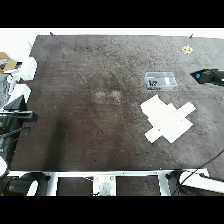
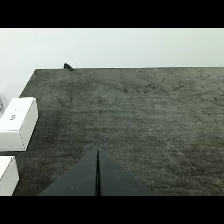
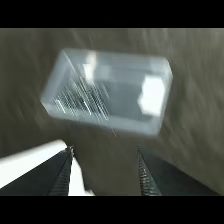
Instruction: Fold the box and place the chain.
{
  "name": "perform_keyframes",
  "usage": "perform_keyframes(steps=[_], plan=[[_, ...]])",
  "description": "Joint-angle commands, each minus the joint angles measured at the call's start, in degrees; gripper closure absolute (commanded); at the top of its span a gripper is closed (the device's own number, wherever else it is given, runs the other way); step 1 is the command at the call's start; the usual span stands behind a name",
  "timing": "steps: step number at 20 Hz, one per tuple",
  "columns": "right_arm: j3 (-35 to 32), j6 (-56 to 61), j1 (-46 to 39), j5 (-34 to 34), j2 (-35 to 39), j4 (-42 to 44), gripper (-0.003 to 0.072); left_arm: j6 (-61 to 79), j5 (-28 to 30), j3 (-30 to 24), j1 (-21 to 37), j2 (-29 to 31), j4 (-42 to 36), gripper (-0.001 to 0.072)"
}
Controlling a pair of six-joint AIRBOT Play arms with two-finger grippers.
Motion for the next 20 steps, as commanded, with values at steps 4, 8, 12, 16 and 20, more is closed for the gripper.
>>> perform_keyframes(steps=[4, 8, 12, 16, 20], plan=[[24.55, 4.7, -3.28, 20.22, -22.34, -18.88, 0.0253, 0.0, 0.0, 0.02, 0.0, 0.02, 0.02, 0.0698], [24.76, 0.68, -1.25, 26.4, -30.01, -26.29, 0.0252, 0.0, 0.0, 0.02, 0.0, 0.02, 0.02, 0.0697], [24.59, -2.67, -0.61, 29.66, -32.61, -25.16, 0.0253, 0.0, 0.0, 0.02, 0.0, 0.02, 0.02, 0.0697], [20.33, -5.33, -0.59, 33.55, -32.61, -24.06, 0.0352, 0.0, 0.0, 0.02, 0.0, 0.02, 0.02, 0.0697], [15.98, -8.26, 1.38, 36.63, -32.61, -23.56, 0.0431, 0.0, 0.0, 0.02, 0.0, 0.02, 0.02, 0.0697]])
